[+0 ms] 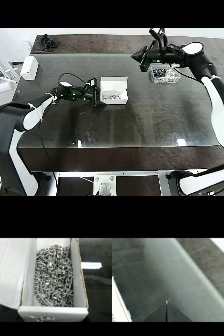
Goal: Fold the box and place the chain.
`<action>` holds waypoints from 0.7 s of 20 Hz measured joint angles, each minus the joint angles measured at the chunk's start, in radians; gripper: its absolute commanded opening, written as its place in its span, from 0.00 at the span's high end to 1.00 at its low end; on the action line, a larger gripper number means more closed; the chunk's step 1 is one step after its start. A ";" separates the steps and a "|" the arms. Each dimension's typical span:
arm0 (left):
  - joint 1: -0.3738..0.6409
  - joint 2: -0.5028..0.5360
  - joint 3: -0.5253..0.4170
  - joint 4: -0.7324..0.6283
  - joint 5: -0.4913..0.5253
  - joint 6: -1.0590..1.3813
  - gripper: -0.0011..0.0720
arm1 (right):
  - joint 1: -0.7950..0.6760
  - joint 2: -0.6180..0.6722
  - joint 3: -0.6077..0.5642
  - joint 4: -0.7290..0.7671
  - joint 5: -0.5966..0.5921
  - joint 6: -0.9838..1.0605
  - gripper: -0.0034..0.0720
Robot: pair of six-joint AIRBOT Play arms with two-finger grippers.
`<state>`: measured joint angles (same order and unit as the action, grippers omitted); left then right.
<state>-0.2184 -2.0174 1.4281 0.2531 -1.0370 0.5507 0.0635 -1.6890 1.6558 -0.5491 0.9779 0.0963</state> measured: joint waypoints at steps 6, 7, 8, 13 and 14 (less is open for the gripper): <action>0.000 0.000 0.000 0.000 0.000 0.000 0.60 | 0.008 -0.149 0.074 0.007 0.182 0.063 0.95; 0.000 0.000 0.000 0.000 0.000 0.000 0.60 | 0.012 -0.159 0.077 0.008 0.212 0.070 0.95; 0.000 0.000 0.000 0.000 0.000 0.000 0.60 | 0.016 -0.168 0.079 0.007 0.243 0.075 0.95; 0.000 0.000 0.000 0.000 0.000 0.000 0.60 | 0.038 -0.185 0.085 -0.007 0.363 0.084 0.95; 0.000 0.000 0.000 0.000 0.000 0.000 0.60 | 0.047 -0.186 0.085 -0.026 0.378 0.085 0.95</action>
<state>-0.2184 -2.0174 1.4281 0.2527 -1.0374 0.5507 0.1101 -1.8748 1.7412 -0.5747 1.3560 0.1810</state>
